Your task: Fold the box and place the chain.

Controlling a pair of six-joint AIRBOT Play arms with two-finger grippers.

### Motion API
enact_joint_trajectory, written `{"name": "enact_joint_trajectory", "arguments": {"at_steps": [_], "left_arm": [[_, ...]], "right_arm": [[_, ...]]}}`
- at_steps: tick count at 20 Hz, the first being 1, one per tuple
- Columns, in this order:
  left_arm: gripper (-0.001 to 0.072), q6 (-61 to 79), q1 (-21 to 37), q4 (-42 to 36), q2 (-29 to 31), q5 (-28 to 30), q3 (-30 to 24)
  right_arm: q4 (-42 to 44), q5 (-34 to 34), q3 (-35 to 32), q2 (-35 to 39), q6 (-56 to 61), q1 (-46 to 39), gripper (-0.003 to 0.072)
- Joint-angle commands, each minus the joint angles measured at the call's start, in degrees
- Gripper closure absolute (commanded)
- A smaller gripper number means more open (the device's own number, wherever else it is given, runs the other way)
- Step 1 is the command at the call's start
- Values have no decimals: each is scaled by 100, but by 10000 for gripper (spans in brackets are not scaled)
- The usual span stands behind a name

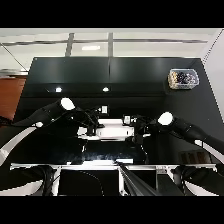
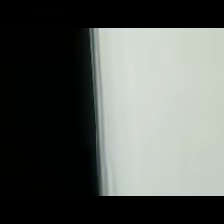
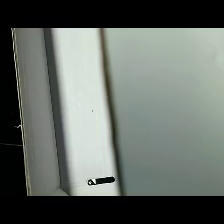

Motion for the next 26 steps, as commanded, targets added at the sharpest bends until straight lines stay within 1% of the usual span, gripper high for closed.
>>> {"name": "enact_joint_trajectory", "arguments": {"at_steps": [1, 2, 3, 4, 9, 11, 12, 13, 14, 15, 16, 17, 19, 22, 23, 25, 26], "left_arm": [[679, 0, 2, -2, -4, 0, -2], [679, 0, 2, -2, -4, 0, -2], [679, 0, 2, -2, -4, 0, -2], [679, 0, 2, 0, -4, -2, -2], [679, 0, 2, -2, -2, -7, 0], [662, -20, 4, 11, 2, -26, 7], [523, -22, 4, 31, 15, -24, 7], [360, -24, 4, 28, 35, -13, 9], [330, -42, 7, 31, 70, -9, 9], [323, -42, 11, 52, 120, -9, 9], [276, -46, 33, 70, 177, -11, 9], [272, -192, 90, 109, 258, -22, 9], [182, -713, 273, 492, 501, -22, 9], [182, -1598, 678, 1163, 1075, -260, 9], [182, -1945, 844, 1274, 1318, -452, 9], [194, -2535, 1154, 1241, 1788, -977, 11], [263, -2747, 1272, 1246, 1991, -1298, 9]], "right_arm": [[17, -17, 2, 2, 4, 0, -18], [17, -15, 2, -7, 4, 0, 16], [20, -15, 2, -9, 4, 0, 70], [17, -15, 2, -9, 4, 0, 84], [-109, -26, 2, -9, 7, 0, 86], [-109, -63, 2, -9, 7, 0, 86], [-111, -63, 2, -9, 7, 0, 86], [-111, -63, 2, -9, 7, 0, 87], [-111, -66, 2, -9, 7, 0, 86], [-111, -66, 2, -9, 7, 0, 87], [-109, -70, 2, -9, 7, 0, 87], [-107, -85, 2, -9, 7, 0, 87], [-109, -118, 2, -9, 7, 0, 86], [-109, -149, 2, -9, 4, 0, 87], [-109, -149, 2, -9, 4, 0, 87], [-109, -151, 2, -9, 4, 0, 87], [-109, -151, 2, -9, 4, 0, 87]]}}
